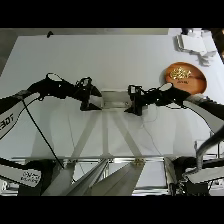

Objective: Fold the box and place the chain.

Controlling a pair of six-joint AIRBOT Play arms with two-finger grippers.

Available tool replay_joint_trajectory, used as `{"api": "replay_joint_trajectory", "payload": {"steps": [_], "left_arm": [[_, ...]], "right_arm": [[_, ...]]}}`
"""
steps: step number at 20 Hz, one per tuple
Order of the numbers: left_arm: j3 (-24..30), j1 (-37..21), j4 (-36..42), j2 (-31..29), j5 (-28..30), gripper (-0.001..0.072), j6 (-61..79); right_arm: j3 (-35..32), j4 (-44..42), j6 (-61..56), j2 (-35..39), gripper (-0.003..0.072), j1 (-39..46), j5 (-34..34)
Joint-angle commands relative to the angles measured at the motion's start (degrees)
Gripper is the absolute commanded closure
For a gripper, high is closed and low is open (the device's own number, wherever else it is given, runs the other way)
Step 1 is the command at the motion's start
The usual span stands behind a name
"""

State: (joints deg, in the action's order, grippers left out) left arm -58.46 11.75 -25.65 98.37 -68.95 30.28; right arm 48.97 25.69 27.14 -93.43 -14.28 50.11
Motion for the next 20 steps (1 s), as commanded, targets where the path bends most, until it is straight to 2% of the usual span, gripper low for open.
{"api": "replay_joint_trajectory", "payload": {"steps": [1, 4, 10, 11, 12, 13, 14, 15, 20], "left_arm": [[-0.02, 2.27, 2.75, 1.38, 2.86, -0.0003, 0.15], [-0.02, 4.13, 0.26, 1.07, 4.72, -0.0001, -0.37], [-0.02, 6.38, 0.24, 0.79, 13.33, 0.0003, -6.58], [-0.02, 6.58, 0.00, 0.79, 13.68, 0.0050, -6.82], [-0.02, 6.73, -0.42, 0.76, 13.60, 0.0250, -6.78], [-0.02, 6.93, -0.94, 0.76, 13.33, 0.0415, -6.75], [-0.02, 6.97, -1.44, 0.74, 12.94, 0.0474, -6.45], [-0.02, 6.97, -1.49, 0.74, 12.57, 0.0494, -6.36], [-0.02, 6.91, -1.42, 0.74, 12.57, 0.0492, -6.32]], "right_arm": [[0.02, -0.04, -0.13, 0.04, 0.0143, -0.04, 0.02], [0.02, -0.04, -0.13, 0.04, 0.0143, -0.04, 0.02], [0.02, -0.07, -0.13, 0.04, 0.0143, -0.04, 0.02], [0.02, -0.07, -0.13, 0.04, 0.0143, -0.04, 0.02], [0.02, -0.04, -0.13, 0.04, 0.0143, -0.04, 0.02], [0.02, -0.04, -0.13, 0.04, 0.0143, -0.04, 0.02], [0.02, -0.04, -0.13, 0.04, 0.0143, -0.04, 0.02], [0.02, -0.07, -0.13, 0.04, 0.0143, -0.04, 0.02], [0.02, -0.04, -0.13, 0.04, 0.0143, -0.04, 0.02]]}}
